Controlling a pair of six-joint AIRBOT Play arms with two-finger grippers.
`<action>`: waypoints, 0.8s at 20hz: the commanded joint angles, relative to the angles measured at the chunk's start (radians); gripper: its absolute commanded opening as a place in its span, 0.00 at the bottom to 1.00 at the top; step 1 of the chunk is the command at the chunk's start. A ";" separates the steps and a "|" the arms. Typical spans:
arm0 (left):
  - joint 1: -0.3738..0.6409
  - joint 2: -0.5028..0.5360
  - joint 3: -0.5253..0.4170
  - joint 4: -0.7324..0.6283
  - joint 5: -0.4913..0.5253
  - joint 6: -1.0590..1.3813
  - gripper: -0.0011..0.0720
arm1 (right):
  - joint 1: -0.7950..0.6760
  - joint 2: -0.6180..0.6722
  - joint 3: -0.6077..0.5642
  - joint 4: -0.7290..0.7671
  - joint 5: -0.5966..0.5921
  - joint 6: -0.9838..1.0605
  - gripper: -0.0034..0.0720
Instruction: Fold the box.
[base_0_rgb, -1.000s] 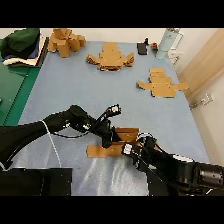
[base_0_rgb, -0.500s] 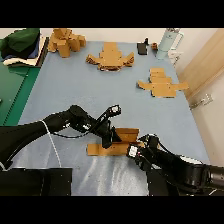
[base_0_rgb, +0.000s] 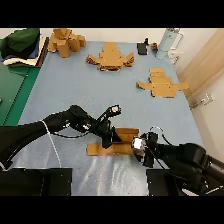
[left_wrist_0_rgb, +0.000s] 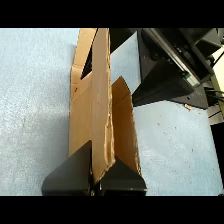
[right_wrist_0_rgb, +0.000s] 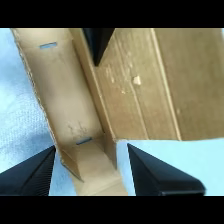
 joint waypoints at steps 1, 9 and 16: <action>0.000 0.000 0.000 0.000 0.000 0.000 0.03 | -0.271 -0.064 0.002 0.489 0.000 -0.589 1.00; 0.001 0.000 0.000 0.000 0.001 0.000 0.03 | -0.444 -0.385 0.108 0.702 -0.164 -0.919 1.00; 0.000 0.000 0.000 0.000 0.000 0.000 0.03 | -0.444 -0.433 0.109 0.687 -0.146 -0.850 0.99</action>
